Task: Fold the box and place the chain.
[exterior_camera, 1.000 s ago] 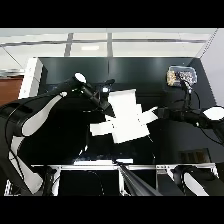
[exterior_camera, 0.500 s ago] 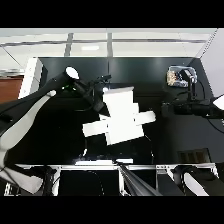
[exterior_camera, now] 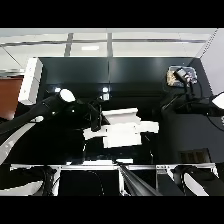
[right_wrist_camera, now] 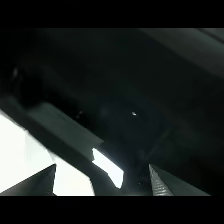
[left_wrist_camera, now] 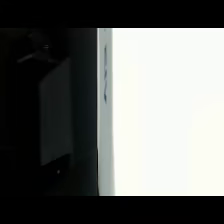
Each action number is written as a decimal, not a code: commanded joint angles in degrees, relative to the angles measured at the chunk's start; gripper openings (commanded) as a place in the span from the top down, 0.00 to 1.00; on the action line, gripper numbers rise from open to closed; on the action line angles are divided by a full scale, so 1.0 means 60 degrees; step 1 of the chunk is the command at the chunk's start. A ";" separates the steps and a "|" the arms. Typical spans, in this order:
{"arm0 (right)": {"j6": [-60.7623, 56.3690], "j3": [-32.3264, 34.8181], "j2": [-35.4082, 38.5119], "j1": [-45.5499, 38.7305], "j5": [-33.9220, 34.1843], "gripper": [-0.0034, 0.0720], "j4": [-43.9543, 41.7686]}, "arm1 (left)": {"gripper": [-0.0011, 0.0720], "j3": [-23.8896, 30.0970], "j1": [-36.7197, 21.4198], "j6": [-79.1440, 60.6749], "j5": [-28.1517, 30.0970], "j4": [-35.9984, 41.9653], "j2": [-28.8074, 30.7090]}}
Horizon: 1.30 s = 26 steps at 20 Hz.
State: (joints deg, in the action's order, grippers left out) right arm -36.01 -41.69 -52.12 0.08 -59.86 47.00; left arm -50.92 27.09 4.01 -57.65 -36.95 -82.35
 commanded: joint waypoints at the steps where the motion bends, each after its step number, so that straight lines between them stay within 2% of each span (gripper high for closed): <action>1: 0.2481 0.0583 0.0000 0.0535 0.0080 0.09 0.0076 | 0.95 0.0146 0.0080 -0.1632 0.1475 -0.0215 -0.0255; 3: 0.3191 0.0958 -0.0004 0.0823 0.0404 0.09 0.0076 | 0.95 -0.0175 0.0062 -0.1625 0.1657 -0.0270 -0.0579; 8: 0.4299 0.1366 -0.0251 0.1504 0.0954 0.09 0.0160 | 0.95 -0.0823 0.0055 -0.1599 0.1268 -0.0299 -0.1417; 20: 0.5388 0.1388 -0.1687 0.3515 0.0801 0.09 0.0754 | 0.95 -0.0834 -0.0117 -0.1384 0.1326 -0.0262 -0.1428; 26: 0.5912 0.1421 -0.1916 0.3759 0.1388 0.09 0.0929 | 0.95 -0.0834 -0.0117 -0.1384 0.1322 -0.0262 -0.1428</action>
State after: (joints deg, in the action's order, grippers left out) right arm -2.81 -33.21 -62.74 22.00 -52.95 51.77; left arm -55.86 26.46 -4.32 -49.63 -38.57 -90.89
